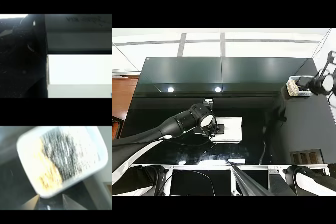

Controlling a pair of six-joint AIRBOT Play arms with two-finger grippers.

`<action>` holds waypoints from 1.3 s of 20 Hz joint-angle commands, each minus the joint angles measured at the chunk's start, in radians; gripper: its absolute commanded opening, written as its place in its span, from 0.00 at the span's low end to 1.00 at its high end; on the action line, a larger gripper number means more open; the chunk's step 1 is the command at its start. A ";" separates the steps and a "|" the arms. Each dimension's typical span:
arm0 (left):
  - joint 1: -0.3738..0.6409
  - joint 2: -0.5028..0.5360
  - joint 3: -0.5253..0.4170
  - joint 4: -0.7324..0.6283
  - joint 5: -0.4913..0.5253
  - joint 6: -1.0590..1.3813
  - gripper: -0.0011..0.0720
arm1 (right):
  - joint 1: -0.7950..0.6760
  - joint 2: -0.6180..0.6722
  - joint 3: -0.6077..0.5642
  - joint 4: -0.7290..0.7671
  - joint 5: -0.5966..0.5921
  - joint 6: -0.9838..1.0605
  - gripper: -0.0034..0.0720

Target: Fold the box and place the chain.

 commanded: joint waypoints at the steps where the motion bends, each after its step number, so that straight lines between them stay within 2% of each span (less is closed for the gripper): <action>1: 0.001 0.000 0.000 0.001 -0.002 0.000 0.05 | -0.038 -0.174 0.215 0.080 0.061 -0.037 0.84; 3: 0.001 0.000 0.000 0.001 -0.002 0.000 0.05 | -0.068 -0.291 0.343 0.185 0.193 -0.111 0.88; 6: 0.001 0.000 0.000 0.000 -0.002 0.000 0.05 | -0.124 -0.413 0.469 0.290 0.368 0.035 0.88; 7: 0.001 0.000 0.000 0.000 -0.002 0.000 0.05 | -0.136 -0.431 0.485 0.294 0.392 0.076 0.88; 13: 0.001 0.000 0.000 0.000 -0.001 0.000 0.05 | -0.163 -0.480 0.492 0.355 0.384 0.117 0.87; 17: 0.001 0.000 0.000 0.001 -0.001 0.000 0.05 | -0.161 -0.519 0.492 0.459 0.363 0.117 0.87; 20: 0.001 0.000 0.000 0.000 -0.001 0.000 0.05 | -0.160 -0.531 0.492 0.468 0.341 0.117 0.87; 22: 0.001 0.000 0.000 0.000 0.000 0.000 0.05 | -0.161 -0.534 0.492 0.465 0.340 0.107 0.70; 26: 0.001 0.000 0.000 0.000 0.000 0.000 0.05 | -0.156 -0.534 0.491 0.465 0.333 0.059 0.70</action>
